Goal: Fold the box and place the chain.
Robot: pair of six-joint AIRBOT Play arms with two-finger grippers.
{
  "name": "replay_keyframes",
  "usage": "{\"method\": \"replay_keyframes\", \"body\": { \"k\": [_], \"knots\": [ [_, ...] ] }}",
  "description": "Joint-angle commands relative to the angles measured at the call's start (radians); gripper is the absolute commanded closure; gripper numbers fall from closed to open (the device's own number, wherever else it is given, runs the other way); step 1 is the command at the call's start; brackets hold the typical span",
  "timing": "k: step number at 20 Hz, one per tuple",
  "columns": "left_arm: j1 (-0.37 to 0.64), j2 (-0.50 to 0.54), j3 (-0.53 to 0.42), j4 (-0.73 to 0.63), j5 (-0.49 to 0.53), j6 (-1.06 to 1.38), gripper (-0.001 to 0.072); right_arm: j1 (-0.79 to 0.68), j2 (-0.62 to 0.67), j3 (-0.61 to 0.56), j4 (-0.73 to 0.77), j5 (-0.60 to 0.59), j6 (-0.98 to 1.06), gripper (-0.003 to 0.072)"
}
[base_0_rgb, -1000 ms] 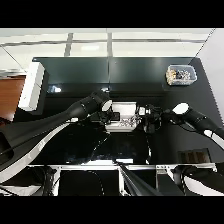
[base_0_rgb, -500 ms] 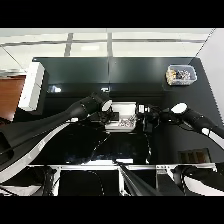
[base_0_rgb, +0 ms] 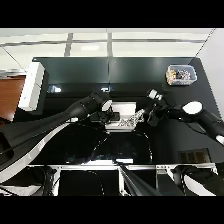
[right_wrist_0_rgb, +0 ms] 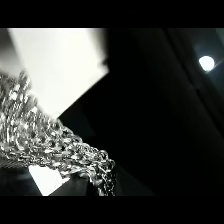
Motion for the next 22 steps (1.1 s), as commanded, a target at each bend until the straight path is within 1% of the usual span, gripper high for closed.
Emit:
{"method": "replay_keyframes", "body": {
  "k": [1, 3, 5, 8, 10, 13, 16, 17, 20, 22],
  "knots": [
    [0.001, 0.0, 0.0, 0.0, 0.0, 0.0, 0.0679, -0.016, 0.154, 0.019, 0.004, 0.126, 0.268, 0.0663],
    [0.001, 0.0, 0.0, 0.0, 0.0, 0.0, 0.0679, -0.003, 0.205, 0.047, 0.063, 0.231, 0.348, 0.0663],
    [0.001, 0.0, 0.0, 0.0, 0.0, 0.0, 0.0679, 0.015, 0.223, 0.069, 0.174, 0.279, 0.394, 0.0663],
    [0.001, 0.0, 0.0, 0.0, 0.0, 0.0, 0.0679, 0.062, 0.223, 0.093, 0.382, 0.276, 0.403, 0.0663],
    [0.001, 0.0, 0.0, 0.0, 0.0, 0.0, 0.0679, 0.09, 0.222, 0.106, 0.46, 0.252, 0.403, 0.0663],
    [0.001, 0.0, 0.0, 0.0, 0.0, 0.0, 0.0679, 0.1, 0.222, 0.153, 0.466, 0.252, 0.403, 0.0663],
    [0.001, 0.0, 0.0, 0.0, -0.001, 0.0, 0.0679, 0.1, 0.221, 0.162, 0.449, 0.231, 0.406, 0.0663],
    [0.001, 0.0, 0.0, 0.0, -0.001, 0.0, 0.0679, 0.1, 0.219, 0.161, 0.416, 0.232, 0.416, 0.0663],
    [0.001, 0.0, 0.0, 0.0, 0.0, 0.0, 0.0679, 0.1, 0.204, 0.14, 0.25, 0.232, 0.497, 0.0662],
    [0.001, 0.0, 0.0, 0.0, 0.002, 0.0, 0.0679, 0.1, 0.172, 0.105, 0.212, 0.196, 0.536, 0.0662]
  ]
}}
